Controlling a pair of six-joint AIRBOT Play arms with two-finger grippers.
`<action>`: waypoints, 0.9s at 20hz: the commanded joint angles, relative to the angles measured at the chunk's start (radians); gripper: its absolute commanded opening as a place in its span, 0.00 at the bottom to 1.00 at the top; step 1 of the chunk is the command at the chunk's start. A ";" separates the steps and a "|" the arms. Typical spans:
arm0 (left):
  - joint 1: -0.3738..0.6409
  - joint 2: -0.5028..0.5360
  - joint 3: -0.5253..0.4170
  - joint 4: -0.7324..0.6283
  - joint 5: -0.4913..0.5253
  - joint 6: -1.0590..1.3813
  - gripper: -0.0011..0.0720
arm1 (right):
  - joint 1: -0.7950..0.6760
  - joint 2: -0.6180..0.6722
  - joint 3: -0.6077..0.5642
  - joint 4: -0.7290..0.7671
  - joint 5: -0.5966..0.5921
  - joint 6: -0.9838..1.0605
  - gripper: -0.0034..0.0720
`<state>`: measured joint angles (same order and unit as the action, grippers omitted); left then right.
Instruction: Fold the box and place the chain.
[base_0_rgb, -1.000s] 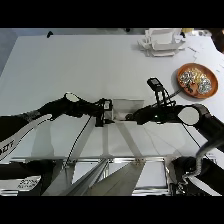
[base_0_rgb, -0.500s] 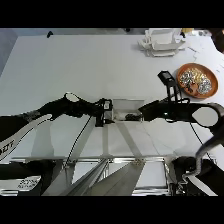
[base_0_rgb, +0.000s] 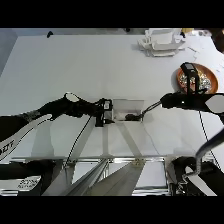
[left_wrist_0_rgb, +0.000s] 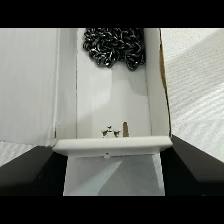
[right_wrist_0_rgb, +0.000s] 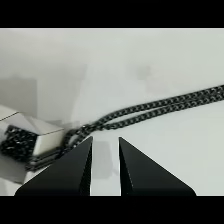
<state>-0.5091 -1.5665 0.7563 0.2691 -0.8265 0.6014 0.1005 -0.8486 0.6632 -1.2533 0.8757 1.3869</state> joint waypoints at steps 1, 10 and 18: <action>0.000 0.000 0.000 0.000 0.000 0.000 0.20 | -0.022 -0.091 0.001 -0.023 -0.036 0.002 0.28; 0.000 0.000 0.000 0.000 0.000 0.000 0.20 | -0.021 -0.311 0.001 -0.026 -0.098 -0.001 0.44; 0.000 0.000 0.000 0.000 0.000 0.000 0.20 | -0.021 -0.398 0.001 -0.027 -0.106 -0.001 0.40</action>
